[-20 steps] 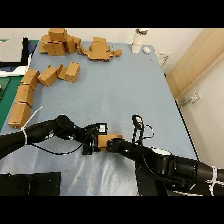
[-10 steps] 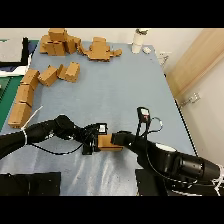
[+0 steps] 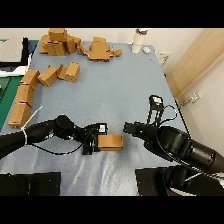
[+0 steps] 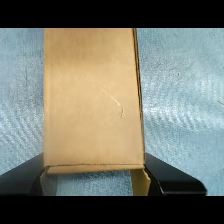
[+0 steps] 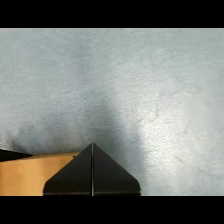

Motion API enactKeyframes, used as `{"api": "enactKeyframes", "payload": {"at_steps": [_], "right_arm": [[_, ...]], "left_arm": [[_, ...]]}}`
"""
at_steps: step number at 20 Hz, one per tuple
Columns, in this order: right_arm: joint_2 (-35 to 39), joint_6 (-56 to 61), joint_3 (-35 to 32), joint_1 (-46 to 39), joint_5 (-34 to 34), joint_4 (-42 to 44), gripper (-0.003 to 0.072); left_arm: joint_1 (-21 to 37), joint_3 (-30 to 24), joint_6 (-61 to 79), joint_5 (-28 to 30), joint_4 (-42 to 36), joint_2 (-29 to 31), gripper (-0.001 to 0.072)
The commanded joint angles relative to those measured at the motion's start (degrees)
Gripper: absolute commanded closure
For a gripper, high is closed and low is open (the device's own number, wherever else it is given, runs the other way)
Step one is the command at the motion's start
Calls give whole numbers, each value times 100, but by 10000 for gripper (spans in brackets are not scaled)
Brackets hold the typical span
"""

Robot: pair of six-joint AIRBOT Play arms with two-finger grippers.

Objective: Fold the box.

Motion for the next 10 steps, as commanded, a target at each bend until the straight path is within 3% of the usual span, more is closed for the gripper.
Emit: {"api": "enactKeyframes", "payload": {"at_steps": [1,10], "right_arm": [[-37,-136,42,-153,-4,166,680],[-562,-70,44,-155,9,264,680]], "left_arm": [[4,7,4,2,-4,2,183],[28,20,-129,-33,55,72,183]]}}
